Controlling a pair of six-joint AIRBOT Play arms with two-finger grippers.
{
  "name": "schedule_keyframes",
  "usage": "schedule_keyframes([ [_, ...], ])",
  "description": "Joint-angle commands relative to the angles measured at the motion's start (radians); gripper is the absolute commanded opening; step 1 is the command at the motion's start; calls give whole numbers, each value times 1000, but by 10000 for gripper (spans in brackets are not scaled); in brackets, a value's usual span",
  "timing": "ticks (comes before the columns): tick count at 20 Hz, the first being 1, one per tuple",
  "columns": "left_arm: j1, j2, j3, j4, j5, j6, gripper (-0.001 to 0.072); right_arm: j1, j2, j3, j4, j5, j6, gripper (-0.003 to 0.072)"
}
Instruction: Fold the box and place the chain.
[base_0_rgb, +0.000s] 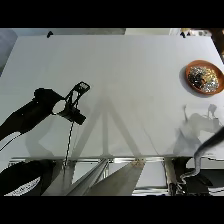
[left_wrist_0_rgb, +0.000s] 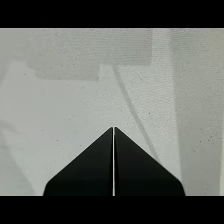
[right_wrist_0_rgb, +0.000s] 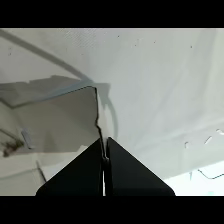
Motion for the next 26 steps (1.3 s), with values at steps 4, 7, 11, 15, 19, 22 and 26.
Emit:
schedule_keyframes([
  [4,0,0,-1,0,0,0,9,196,48,-1,290,41,-112,15],
  [7,0,0,-1,0,0,0,9,348,125,-53,423,26,-115,15],
  [11,0,0,-1,0,0,3,9,471,372,-285,678,-144,-138,14],
  [15,0,0,-1,0,0,2,9,570,706,-573,888,-308,-139,14],
  [19,0,0,-1,-1,1,2,9,669,959,-704,914,-346,-69,15],
  [22,0,0,-1,-4,0,2,9,696,1025,-711,890,-298,-55,15],
  [26,0,0,-1,-21,16,2,9,696,1030,-712,888,-274,-55,15],
])
